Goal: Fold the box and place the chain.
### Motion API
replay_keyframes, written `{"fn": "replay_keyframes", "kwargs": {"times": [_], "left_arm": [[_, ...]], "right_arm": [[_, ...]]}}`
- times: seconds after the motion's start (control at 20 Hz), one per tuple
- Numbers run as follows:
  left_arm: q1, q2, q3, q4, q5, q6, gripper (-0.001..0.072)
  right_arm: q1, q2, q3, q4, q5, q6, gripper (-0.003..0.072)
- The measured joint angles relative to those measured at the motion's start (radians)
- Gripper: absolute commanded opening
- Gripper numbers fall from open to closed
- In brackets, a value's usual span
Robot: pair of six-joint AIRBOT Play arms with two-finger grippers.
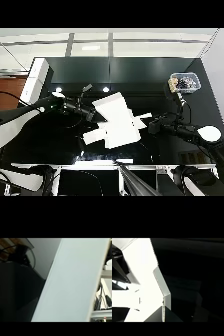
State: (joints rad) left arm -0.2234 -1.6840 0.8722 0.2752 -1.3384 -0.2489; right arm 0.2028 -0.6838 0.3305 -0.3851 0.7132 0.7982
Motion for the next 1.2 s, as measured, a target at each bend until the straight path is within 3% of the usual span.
{"fn": "replay_keyframes", "kwargs": {"times": [0.1, 0.15, 0.3, 0.35, 0.4, 0.45, 0.65, 0.85, 1.05, 1.2], "left_arm": [[-0.004, 0.000, 0.000, 0.005, 0.000, 0.007, 0.0226], [-0.006, 0.000, 0.000, 0.010, 0.000, 0.010, 0.0054], [-0.008, 0.000, 0.000, 0.019, -0.005, 0.018, 0.0027], [-0.008, 0.000, 0.000, 0.024, -0.005, 0.018, 0.0027], [-0.008, 0.000, 0.000, 0.033, 0.003, 0.016, 0.0026], [-0.008, -0.001, 0.000, 0.035, 0.007, 0.019, 0.0025], [-0.010, 0.023, 0.000, 0.074, -0.007, 0.048, 0.0021], [-0.048, 0.129, 0.000, 0.153, 0.006, 0.060, 0.0020], [-0.176, 0.287, -0.014, 0.306, 0.157, 0.069, 0.0023], [-0.273, 0.340, -0.026, 0.373, 0.291, 0.125, 0.0024]], "right_arm": [[0.000, 0.000, 0.000, -0.001, 0.000, 0.003, 0.0012], [0.000, 0.000, 0.000, -0.001, 0.000, 0.003, 0.0012], [0.000, 0.000, 0.000, -0.005, 0.002, 0.006, 0.0018], [0.000, 0.000, 0.000, -0.006, 0.004, 0.007, 0.0172], [0.000, 0.000, 0.000, -0.006, 0.002, 0.010, 0.0391], [-0.003, 0.000, 0.001, -0.010, 0.004, 0.010, 0.0492], [-0.056, 0.000, 0.052, -0.073, 0.060, 0.010, 0.0491], [-0.156, 0.000, 0.177, -0.288, 0.198, 0.010, 0.0491], [-0.229, 0.000, 0.263, -0.496, 0.305, 0.010, 0.0491], [-0.250, 0.000, 0.285, -0.581, 0.317, 0.009, 0.0489]]}}
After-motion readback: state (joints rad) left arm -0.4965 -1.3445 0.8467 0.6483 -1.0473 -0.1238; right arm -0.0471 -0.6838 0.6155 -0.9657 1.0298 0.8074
